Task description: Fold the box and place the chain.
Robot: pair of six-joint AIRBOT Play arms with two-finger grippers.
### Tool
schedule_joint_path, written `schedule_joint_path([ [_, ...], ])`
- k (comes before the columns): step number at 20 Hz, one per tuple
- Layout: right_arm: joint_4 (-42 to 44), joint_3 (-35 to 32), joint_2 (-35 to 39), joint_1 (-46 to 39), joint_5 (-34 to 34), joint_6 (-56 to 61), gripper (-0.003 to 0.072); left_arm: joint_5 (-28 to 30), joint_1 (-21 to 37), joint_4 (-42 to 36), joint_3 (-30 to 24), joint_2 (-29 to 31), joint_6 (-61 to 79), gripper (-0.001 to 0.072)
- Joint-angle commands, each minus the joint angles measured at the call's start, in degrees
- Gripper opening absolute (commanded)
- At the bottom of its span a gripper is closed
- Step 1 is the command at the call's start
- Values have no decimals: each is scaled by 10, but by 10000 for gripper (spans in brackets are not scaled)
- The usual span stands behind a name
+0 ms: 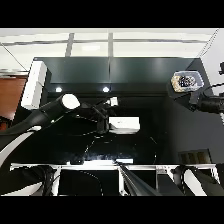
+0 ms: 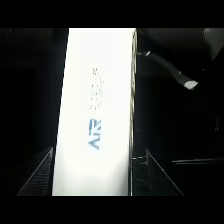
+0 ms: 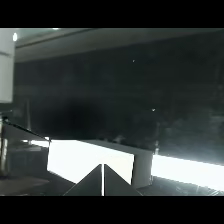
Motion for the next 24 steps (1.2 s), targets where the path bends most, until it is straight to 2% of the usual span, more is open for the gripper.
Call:
schedule_joint_path([
  [1,-1,0,1,-3,-3,-3,11,39,-50,1,40,-47,-34,708],
  [4,-1,0,1,-3,-3,-3,11,71,-62,1,54,-62,-52,708],
  [9,-1,0,1,-3,-4,-5,11,48,-61,2,54,-73,-67,708],
  [17,-22,0,1,-2,-4,-4,11,44,-61,2,56,-86,-73,708],
  [20,-22,0,1,-2,-4,-4,11,45,-62,24,55,-88,-73,709],
  [24,-22,0,1,-2,-8,-4,11,98,-82,65,55,-112,-73,709],
])
